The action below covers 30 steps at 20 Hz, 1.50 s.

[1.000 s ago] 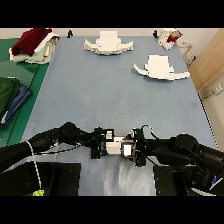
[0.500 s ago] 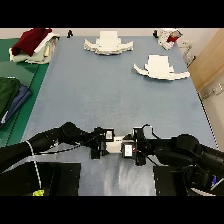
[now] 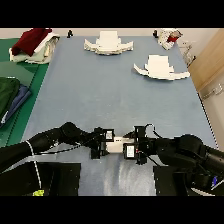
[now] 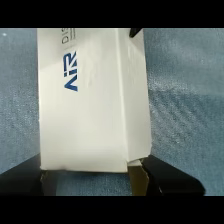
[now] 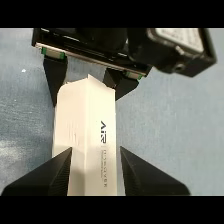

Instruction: Fold the box.

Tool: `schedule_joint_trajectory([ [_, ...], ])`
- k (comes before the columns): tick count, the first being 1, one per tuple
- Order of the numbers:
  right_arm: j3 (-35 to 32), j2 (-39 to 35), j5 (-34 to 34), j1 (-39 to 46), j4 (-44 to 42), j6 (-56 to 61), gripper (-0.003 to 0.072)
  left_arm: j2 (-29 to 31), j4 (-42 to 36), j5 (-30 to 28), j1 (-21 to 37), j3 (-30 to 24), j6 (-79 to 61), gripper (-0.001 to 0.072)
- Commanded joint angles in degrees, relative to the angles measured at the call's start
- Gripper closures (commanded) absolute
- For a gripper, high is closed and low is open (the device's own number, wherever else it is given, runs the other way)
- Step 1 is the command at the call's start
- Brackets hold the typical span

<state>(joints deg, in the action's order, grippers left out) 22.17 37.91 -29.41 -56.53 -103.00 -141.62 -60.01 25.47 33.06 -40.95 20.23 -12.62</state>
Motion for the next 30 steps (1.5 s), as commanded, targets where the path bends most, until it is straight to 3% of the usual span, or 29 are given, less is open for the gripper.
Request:
schedule_joint_trajectory([
  [1, 0.02, -0.09, 1.16, 0.00, 1.68, 0.15, 0.0246, -0.02, 0.02, -0.04, -0.04, 0.02, 0.00, 0.0201],
  [14, 0.46, 2.25, 1.86, 0.00, 2.16, 1.22, 0.0284, -0.02, 0.02, -0.04, -0.04, 0.02, 0.00, 0.0201],
  [16, 0.46, 3.63, 1.68, 0.00, 0.98, 1.20, 0.0402, -0.02, 0.02, -0.04, -0.04, 0.02, 0.00, 0.0201],
  [30, 0.48, 2.14, -0.74, 0.00, -2.89, 1.03, 0.0373, -0.02, 0.02, -0.04, -0.04, 0.02, -0.02, 0.0201],
])
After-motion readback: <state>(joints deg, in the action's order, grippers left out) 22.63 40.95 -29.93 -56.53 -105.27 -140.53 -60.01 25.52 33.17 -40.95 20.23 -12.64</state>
